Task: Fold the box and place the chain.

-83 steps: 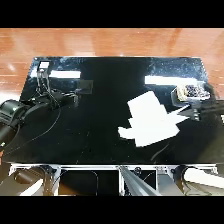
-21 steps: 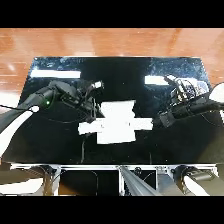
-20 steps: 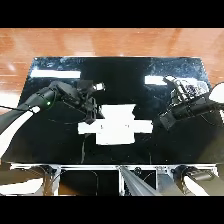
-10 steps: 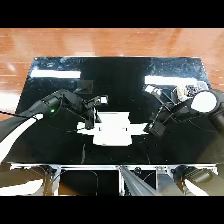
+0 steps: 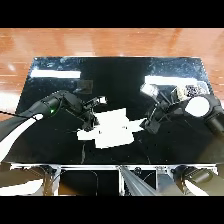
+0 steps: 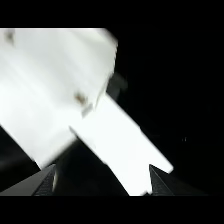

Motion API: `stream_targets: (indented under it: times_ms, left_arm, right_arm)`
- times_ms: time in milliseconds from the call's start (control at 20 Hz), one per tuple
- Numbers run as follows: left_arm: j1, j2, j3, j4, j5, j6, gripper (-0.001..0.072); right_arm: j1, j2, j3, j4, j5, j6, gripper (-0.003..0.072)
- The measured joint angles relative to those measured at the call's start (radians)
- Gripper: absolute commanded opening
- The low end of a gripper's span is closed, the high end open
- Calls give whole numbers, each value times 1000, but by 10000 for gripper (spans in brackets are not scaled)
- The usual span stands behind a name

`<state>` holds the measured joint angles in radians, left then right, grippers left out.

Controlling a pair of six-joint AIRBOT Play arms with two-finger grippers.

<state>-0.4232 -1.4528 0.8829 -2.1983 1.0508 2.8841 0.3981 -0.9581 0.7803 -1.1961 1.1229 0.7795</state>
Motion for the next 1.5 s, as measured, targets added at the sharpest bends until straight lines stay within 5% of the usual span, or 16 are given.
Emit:
stream_targets:
  times_ms: [450, 1500]
  left_arm:
    - [-25, -1, 1, 17, -75, 95, 22]
    - [-35, -28, 53, 28, -67, 116, 21]
  right_arm:
    - [45, -7, -238, 83, -215, -492, 707]
    - [231, -152, -261, 195, -451, -752, 707]
